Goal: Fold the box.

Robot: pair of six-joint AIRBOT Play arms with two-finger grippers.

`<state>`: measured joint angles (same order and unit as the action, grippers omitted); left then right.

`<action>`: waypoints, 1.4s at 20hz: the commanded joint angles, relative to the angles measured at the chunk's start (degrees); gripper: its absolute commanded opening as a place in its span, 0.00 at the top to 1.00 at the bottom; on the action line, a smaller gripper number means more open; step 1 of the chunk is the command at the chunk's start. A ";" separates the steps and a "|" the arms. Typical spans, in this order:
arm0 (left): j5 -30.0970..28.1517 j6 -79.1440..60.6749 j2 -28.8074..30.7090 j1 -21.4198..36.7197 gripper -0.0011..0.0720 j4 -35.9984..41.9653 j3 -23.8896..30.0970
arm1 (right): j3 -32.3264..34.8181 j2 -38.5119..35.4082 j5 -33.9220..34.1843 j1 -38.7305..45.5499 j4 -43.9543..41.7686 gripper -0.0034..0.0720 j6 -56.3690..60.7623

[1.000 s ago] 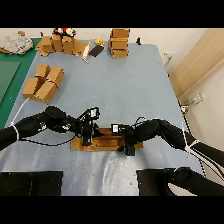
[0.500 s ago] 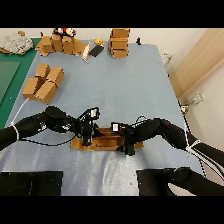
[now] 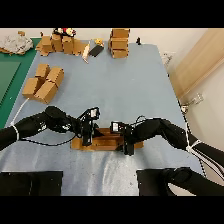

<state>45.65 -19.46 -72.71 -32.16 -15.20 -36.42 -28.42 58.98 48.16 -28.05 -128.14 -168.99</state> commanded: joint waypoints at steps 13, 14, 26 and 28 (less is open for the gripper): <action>-0.02 -0.02 -0.04 0.00 0.97 -0.02 -0.04 | -0.04 2.54 -0.85 -0.02 -0.15 0.24 -0.13; -0.02 -0.02 -0.04 0.00 0.97 -0.02 -0.04 | -0.04 2.62 -0.74 -0.02 -0.15 0.24 -0.15; -0.02 -0.02 -0.04 0.00 0.97 -0.02 -0.04 | 0.04 3.10 0.37 -0.02 0.87 0.37 -0.17; -0.02 -0.02 -0.04 0.00 0.97 -0.02 -0.04 | 0.04 3.08 0.39 -0.02 0.83 0.37 -0.13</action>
<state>45.67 -19.49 -72.71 -32.16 -15.22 -36.42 -28.40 62.02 48.29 -28.03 -127.48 -169.21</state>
